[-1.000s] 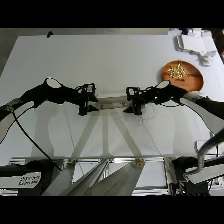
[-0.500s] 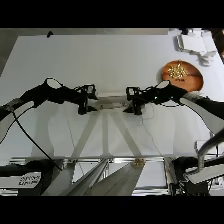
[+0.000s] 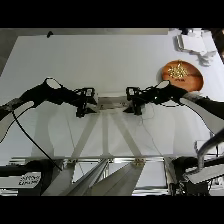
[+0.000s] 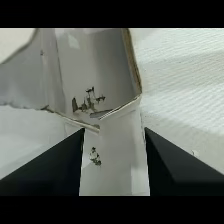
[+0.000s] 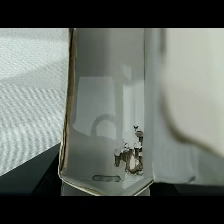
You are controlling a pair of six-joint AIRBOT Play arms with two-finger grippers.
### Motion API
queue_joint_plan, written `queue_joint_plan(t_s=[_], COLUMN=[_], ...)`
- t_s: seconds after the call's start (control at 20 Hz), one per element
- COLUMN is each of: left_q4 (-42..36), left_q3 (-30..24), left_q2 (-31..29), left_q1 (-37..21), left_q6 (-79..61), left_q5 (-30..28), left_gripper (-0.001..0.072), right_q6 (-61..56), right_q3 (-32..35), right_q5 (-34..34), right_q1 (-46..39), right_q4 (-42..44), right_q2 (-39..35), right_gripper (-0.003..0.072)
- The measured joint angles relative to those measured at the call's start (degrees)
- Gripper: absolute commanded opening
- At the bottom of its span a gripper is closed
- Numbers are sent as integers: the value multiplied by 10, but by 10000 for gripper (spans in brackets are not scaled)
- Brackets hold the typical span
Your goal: Fold the box and place the chain.
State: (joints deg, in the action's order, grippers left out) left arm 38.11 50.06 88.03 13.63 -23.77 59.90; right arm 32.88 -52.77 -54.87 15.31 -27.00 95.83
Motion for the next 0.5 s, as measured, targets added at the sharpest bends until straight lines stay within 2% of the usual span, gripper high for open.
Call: queue_joint_plan(t_s=[0.05, 0.25, 0.3, 0.5], left_q4=[-1, -3, -4, -36], left_q3=[0, 0, 0, 0], left_q2=[0, 0, 0, 0], left_q1=[0, 0, 0, 0], left_q6=[-4, -14, -16, -18], left_q5=[1, -6, -9, -16], left_gripper=[131, 104, 76, 74], right_q6=[0, 0, 0, -1], right_q3=[0, 0, 0, 0], right_q5=[0, 0, 0, 1], right_q1=[0, 0, 0, 0], right_q4=[0, 0, 0, 0], right_q2=[0, 0, 0, 0], right_gripper=[414, 414, 414, 414])
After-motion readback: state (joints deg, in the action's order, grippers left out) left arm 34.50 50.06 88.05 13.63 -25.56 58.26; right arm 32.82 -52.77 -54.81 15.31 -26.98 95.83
